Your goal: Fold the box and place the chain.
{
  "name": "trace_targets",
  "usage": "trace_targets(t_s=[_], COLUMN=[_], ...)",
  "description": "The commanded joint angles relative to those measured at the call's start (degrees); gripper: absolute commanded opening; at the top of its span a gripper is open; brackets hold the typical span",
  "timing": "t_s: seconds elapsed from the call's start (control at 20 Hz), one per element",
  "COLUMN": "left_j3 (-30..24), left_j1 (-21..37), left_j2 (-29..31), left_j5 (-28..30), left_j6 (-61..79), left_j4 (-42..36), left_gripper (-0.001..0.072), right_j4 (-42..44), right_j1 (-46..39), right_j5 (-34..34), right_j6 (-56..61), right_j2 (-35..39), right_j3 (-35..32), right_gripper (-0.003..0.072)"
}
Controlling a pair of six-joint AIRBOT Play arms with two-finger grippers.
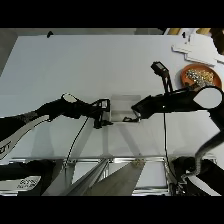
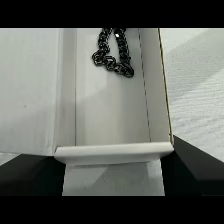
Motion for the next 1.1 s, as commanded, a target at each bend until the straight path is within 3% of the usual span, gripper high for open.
trace_targets(t_s=[0.0,0.25,0.45,0.55,0.6,0.75,0.9,1.05], left_j3=[0.00,0.00,0.00,0.00,0.02,0.00,0.02,0.02], left_j1=[0.02,0.02,0.02,0.02,0.02,0.02,0.02,0.02], left_j2=[-0.02,-0.02,-0.02,-0.02,-0.02,-0.02,-0.02,-0.02], left_j5=[0.02,0.04,0.02,0.02,0.00,0.02,0.02,0.02], left_j6=[0.00,0.02,0.00,0.00,0.00,0.00,0.00,0.00], left_j4=[0.02,0.00,0.00,0.02,0.00,0.02,0.02,0.00], left_gripper=[0.0082,0.0082,0.0082,0.0082,0.0082,0.0082,0.0082,0.0082], right_j4=[4.79,4.00,-5.07,-7.72,-7.69,-8.83,-12.33,-17.75], right_j1=[8.37,13.84,13.84,13.62,13.03,8.61,1.49,-7.63], right_j5=[-8.50,-13.33,-12.55,-12.41,-12.20,-5.53,1.01,-0.66], right_j6=[-2.23,-0.17,5.20,5.73,5.35,5.11,5.20,8.07], right_j2=[-0.50,-5.66,-9.51,-9.57,-9.46,-9.46,-9.46,-9.79], right_j3=[0.07,0.07,0.07,0.11,0.42,5.75,12.09,13.18], right_gripper=[0.0020,0.0021,0.0029,0.0136,0.0137,0.0209,0.0207,0.0202])
